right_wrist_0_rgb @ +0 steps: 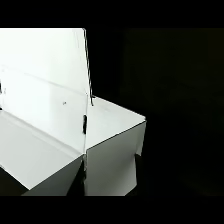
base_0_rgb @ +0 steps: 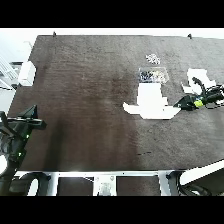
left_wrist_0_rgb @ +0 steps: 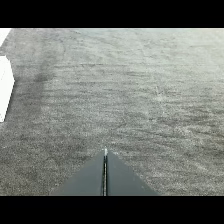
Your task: Fold the box and place the chain.
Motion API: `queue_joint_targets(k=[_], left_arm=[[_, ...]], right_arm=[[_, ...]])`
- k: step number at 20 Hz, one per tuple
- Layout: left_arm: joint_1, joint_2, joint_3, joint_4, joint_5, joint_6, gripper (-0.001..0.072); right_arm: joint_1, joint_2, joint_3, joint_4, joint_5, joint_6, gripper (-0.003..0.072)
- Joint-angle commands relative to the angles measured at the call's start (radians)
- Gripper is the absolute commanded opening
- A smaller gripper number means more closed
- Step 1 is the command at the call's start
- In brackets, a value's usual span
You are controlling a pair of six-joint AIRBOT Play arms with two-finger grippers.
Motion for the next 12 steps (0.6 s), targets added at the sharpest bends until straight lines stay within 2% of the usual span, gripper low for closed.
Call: queue_joint_targets(k=[1, 3, 4, 5, 12], left_arm=[[0.000, 0.000, 0.000, 0.000, 0.000, 0.000, 0.0022], [0.000, 0.000, 0.000, 0.000, 0.000, 0.000, 0.0022], [0.000, 0.000, 0.000, 0.000, 0.000, 0.000, 0.0021], [0.000, 0.000, 0.000, 0.000, -0.001, 0.000, 0.0022], [0.000, 0.000, 0.000, 0.000, 0.000, 0.000, 0.0021]], right_arm=[[0.003, -0.009, -0.002, 0.002, -0.002, 0.014, 0.0366], [0.003, -0.009, -0.002, -0.008, -0.002, 0.020, 0.0376], [0.003, -0.009, -0.002, -0.013, -0.002, 0.035, 0.0437], [0.003, -0.009, 0.001, -0.014, -0.002, 0.047, 0.0458], [0.023, -0.008, 0.045, -0.021, 0.002, 0.087, 0.0490]])
